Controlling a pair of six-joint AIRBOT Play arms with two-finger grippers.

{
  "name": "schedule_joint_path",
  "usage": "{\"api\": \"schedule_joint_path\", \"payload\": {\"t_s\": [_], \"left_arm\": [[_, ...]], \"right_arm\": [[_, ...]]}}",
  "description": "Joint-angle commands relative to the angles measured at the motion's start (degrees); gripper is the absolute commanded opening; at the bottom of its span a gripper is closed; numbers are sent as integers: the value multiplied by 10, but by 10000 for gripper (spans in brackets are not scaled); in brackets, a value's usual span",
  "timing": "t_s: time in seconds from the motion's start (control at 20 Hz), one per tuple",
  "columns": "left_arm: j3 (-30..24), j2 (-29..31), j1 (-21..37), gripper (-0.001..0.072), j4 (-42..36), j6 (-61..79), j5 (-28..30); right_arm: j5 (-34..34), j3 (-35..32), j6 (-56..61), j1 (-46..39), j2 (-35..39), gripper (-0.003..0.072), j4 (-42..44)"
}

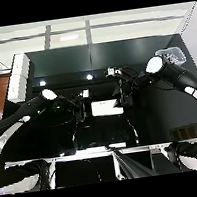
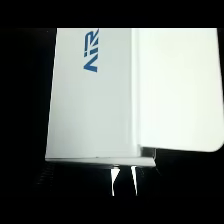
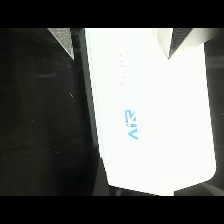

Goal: Fold the box and place the chain.

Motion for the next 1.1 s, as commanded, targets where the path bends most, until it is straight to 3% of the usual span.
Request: {"api": "schedule_joint_path", "payload": {"t_s": [0.0,0.7,0.75,0.8,1.05], "left_arm": [[0,0,0,351,0,0,0],[0,0,0,352,0,0,0],[0,0,0,352,0,0,0],[0,0,0,351,0,0,0],[0,0,0,351,0,0,0]], "right_arm": [[-3,-1,-19,11,0,718,-8],[-12,-1,40,20,0,716,-36],[-10,-1,41,20,0,569,-36],[-7,-1,42,20,0,481,-35],[0,-1,43,20,0,477,-34]]}}
